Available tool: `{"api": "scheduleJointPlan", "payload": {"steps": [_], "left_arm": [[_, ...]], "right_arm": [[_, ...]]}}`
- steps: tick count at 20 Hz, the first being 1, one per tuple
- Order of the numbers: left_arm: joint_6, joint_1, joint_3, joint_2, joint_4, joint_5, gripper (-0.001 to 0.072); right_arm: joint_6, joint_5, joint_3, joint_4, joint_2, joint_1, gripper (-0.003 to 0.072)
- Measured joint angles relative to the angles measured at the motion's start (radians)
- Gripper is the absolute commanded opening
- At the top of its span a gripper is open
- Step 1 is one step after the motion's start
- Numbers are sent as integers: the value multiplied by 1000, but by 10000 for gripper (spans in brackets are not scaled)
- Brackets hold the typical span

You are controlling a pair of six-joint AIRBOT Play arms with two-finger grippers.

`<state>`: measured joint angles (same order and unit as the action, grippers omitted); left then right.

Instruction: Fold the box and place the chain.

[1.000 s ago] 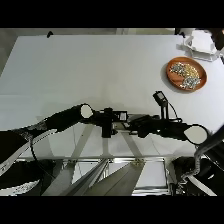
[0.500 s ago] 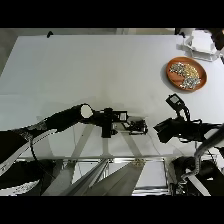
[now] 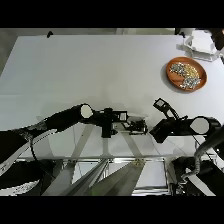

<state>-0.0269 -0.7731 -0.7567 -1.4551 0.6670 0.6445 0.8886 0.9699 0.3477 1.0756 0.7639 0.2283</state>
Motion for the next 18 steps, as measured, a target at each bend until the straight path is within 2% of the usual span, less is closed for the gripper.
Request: {"api": "scheduleJointPlan", "payload": {"steps": [7,9,10,12,14,18], "left_arm": [[0,0,0,0,0,0,321],[0,0,0,0,0,0,321],[0,0,0,0,0,0,321],[0,0,0,0,0,0,321],[0,0,0,0,0,0,321],[0,0,0,0,0,0,321]], "right_arm": [[-28,-99,-3,-42,106,71,326],[17,-132,-3,-10,127,101,275],[47,-144,-3,14,134,110,216],[93,-155,-3,50,142,122,146],[123,-163,-2,61,146,128,32],[149,-163,-2,80,148,133,10]]}}
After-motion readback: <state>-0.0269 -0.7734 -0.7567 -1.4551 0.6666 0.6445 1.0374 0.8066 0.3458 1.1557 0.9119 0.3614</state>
